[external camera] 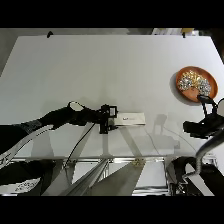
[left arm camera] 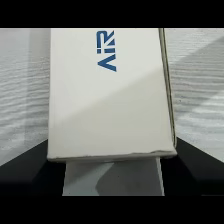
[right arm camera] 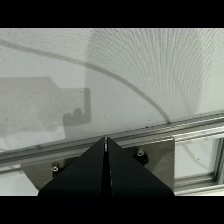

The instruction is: Fold the box and place the chain.

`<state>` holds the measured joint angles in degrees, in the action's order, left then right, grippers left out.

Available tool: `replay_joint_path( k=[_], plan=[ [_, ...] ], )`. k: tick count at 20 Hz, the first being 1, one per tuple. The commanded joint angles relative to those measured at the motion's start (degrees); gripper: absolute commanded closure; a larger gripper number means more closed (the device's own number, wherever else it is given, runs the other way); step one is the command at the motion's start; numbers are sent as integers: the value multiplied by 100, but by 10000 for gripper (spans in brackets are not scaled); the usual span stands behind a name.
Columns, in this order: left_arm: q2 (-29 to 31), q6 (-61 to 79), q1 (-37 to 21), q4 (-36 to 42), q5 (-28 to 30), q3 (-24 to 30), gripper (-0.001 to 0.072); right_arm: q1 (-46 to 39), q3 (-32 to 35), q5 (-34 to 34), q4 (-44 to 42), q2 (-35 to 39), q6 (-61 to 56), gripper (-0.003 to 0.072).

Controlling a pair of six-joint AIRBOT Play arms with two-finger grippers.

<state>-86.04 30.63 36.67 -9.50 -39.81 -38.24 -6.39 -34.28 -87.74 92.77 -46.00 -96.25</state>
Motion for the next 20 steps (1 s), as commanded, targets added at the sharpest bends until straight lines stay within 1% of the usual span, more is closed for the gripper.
replay_joint_path(
  k=[1,4,6,7,9,11,13,15,18,20],
  plan=[
    [4,-22,-2,0,-70,0,541,-4,0,-9,-2,4,-13,674],
    [59,-90,-2,-4,-96,0,539,-4,0,-7,-2,4,-13,674],
    [308,-647,-50,-50,-111,0,536,-4,0,-7,-2,4,-13,674],
    [505,-962,-101,-68,-109,0,533,-4,0,-9,-2,4,-13,674],
    [988,-1440,-278,-221,-111,0,443,-4,0,-9,-2,4,-13,674],
    [1578,-2050,-584,-566,-109,0,437,-4,0,-9,-2,4,-13,674],
    [2212,-2946,-1043,-1110,-96,0,438,-4,0,-9,-2,4,-13,674],
    [2822,-4024,-1644,-1875,-70,0,438,-4,0,-9,-2,4,-13,674],
    [3646,-5436,-2743,-3141,-70,0,437,-4,0,-9,-2,4,-13,674],
    [4096,-5993,-3508,-3775,-74,0,438,-4,0,-9,-2,4,-13,674]
  ],
)
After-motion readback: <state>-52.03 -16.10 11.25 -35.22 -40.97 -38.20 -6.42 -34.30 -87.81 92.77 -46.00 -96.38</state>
